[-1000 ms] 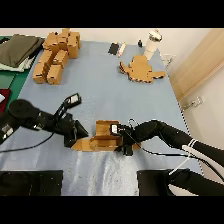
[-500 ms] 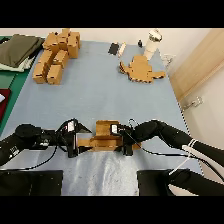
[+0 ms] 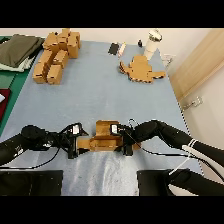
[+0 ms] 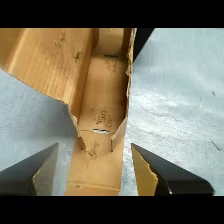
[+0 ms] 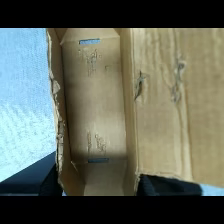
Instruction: Fold the box.
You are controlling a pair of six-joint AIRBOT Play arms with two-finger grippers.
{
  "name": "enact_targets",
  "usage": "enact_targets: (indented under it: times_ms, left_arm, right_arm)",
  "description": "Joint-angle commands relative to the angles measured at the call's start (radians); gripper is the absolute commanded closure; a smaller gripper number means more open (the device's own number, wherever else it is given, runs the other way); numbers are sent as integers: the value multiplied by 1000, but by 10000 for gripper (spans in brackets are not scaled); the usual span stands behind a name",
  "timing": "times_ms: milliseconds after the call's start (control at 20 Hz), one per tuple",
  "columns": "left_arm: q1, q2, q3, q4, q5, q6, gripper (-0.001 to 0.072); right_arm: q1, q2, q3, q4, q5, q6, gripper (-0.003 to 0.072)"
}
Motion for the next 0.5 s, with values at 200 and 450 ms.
enact_targets:
  times_ms: [200,450]
  left_arm:
    - [-66,-82,33,11,43,-3,188]
    - [-66,-84,34,8,87,-3,400]
  right_arm:
    - [1,0,-1,0,0,0,176]
    - [1,0,-1,0,0,0,175]
